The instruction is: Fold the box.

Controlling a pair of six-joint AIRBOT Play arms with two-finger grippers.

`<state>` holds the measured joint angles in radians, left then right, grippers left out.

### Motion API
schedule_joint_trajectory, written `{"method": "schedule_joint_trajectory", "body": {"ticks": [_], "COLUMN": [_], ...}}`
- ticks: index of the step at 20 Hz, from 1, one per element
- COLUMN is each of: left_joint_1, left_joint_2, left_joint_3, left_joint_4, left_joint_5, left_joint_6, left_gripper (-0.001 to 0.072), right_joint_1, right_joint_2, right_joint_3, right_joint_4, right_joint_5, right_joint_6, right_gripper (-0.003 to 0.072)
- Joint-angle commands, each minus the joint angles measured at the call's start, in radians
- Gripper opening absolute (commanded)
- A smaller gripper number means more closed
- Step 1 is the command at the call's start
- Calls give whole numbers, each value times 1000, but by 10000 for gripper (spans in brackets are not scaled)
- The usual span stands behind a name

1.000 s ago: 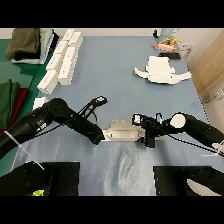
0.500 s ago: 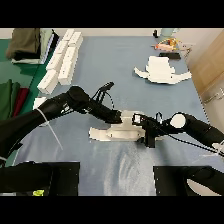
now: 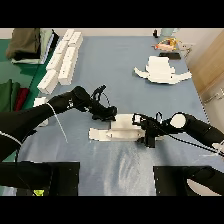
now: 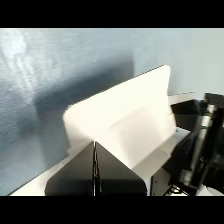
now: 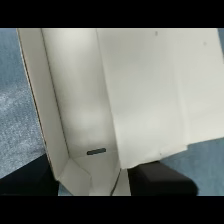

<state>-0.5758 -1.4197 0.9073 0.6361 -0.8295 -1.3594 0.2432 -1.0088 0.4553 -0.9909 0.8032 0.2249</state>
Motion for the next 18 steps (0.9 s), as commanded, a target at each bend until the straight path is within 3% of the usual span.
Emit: {"method": "schedule_joint_trajectory", "body": {"ticks": [1, 8, 11, 14, 18], "left_joint_1": [3, 16, 94, 166, 130], "left_joint_2": [-14, 8, 122, 277, 410], "left_joint_3": [0, 18, 31, 30, -5], "left_joint_4": [42, 42, 56, 172, 278], "left_joint_5": [6, -23, -140, -290, -366], "left_joint_6": [-45, 36, 127, 188, 367], "left_gripper": [14, 14, 14, 14, 14], "right_joint_1": [0, 0, 0, 0, 0], "right_joint_2": [0, 0, 0, 0, 0], "right_joint_3": [0, 0, 0, 0, 0], "right_joint_4": [0, 0, 0, 0, 0], "right_joint_5": [0, 0, 0, 0, 0], "right_joint_6": [-1, -1, -1, -1, -1], "right_gripper": [507, 507, 507, 506, 506]}}
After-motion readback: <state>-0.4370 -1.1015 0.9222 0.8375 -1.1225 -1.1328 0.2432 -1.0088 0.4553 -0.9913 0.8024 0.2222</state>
